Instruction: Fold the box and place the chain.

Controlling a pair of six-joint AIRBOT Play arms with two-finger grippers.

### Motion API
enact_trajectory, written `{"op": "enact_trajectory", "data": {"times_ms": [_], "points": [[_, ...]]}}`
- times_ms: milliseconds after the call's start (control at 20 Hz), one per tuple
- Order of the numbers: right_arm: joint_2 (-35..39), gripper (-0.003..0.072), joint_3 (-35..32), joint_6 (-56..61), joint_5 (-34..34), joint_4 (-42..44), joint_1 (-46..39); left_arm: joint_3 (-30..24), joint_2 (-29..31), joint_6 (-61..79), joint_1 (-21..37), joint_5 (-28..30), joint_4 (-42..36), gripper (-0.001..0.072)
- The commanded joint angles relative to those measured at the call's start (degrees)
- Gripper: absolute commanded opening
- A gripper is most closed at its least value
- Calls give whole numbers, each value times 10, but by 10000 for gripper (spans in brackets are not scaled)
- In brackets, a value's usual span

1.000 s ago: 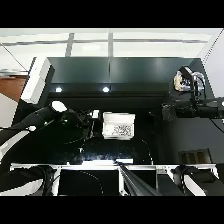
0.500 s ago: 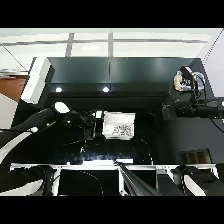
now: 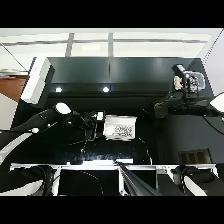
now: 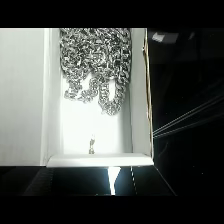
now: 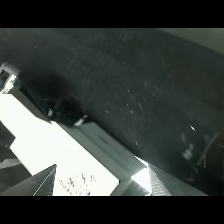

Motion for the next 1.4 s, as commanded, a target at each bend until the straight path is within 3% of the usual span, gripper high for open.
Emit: {"op": "enact_trajectory", "data": {"times_ms": [0, 300, 550, 1250, 1300, 1350], "points": [[-50, 705, 0, -10, -65, -3, 44, 0, 0, -3, -3, 2, 10, 503], [-103, 704, 0, -187, 15, -1, 70, 0, 0, -10, -3, 12, 5, 503], [-98, 704, 0, -235, 70, 31, 75, 0, 0, -16, -3, 19, 2, 503], [-96, 700, -32, -299, -3, -58, 182, 0, 0, -18, -3, 21, 1, 503], [-96, 572, -32, -299, -9, -59, 187, 0, 0, -18, -3, 21, 1, 503], [-96, 530, -32, -299, -15, -59, 190, 0, 0, -18, -3, 21, 1, 504]]}}
